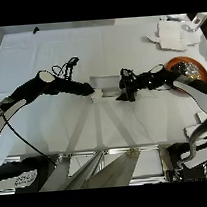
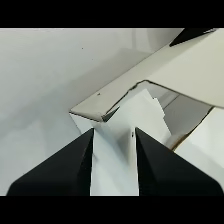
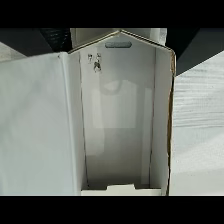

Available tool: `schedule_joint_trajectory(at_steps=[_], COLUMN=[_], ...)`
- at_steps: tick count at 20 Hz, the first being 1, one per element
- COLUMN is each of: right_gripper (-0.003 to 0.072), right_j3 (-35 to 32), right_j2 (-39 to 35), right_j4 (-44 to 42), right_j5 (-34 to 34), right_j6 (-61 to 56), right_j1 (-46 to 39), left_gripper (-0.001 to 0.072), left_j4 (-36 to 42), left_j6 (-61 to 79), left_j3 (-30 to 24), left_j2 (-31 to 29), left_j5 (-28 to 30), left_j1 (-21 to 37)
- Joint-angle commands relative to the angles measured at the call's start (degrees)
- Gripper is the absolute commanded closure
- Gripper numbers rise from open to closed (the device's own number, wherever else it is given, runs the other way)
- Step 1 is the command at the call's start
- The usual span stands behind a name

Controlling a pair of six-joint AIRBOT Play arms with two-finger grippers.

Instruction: Fold the box and place the chain.

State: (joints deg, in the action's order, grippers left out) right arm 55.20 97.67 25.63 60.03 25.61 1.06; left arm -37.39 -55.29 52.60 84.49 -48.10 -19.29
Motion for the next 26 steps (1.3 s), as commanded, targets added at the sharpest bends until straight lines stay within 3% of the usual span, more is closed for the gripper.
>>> schedule_joint_trajectory(at_steps=[1,5,13,19,26], right_gripper=[0.0166,0.0166,0.0166,0.0166,0.0166], right_j3=[0.0,0.0,0.0,0.0,0.0], right_j2=[0.0,0.0,0.0,0.0,0.0], right_j4=[0.0,0.0,0.0,0.0,0.0], right_j5=[0.0,0.0,0.0,0.0,0.0], right_j6=[0.0,0.0,0.0,0.0,0.0], right_j1=[0.0,0.0,0.0,0.0,0.0], left_gripper=[0.0436,0.0436,0.0436,0.0436,0.0439], left_j4=[-3.0,-7.4,-7.5,-24.2,-34.4], left_j6=[-0.9,-7.5,-8.8,-24.2,-39.9], left_j3=[0.0,0.0,1.9,9.6,18.4], left_j2=[0.1,0.8,1.3,4.3,9.7], left_j5=[-0.2,0.5,0.8,-6.0,-11.6], left_j1=[-0.7,-0.9,-2.7,-5.3,-10.7])
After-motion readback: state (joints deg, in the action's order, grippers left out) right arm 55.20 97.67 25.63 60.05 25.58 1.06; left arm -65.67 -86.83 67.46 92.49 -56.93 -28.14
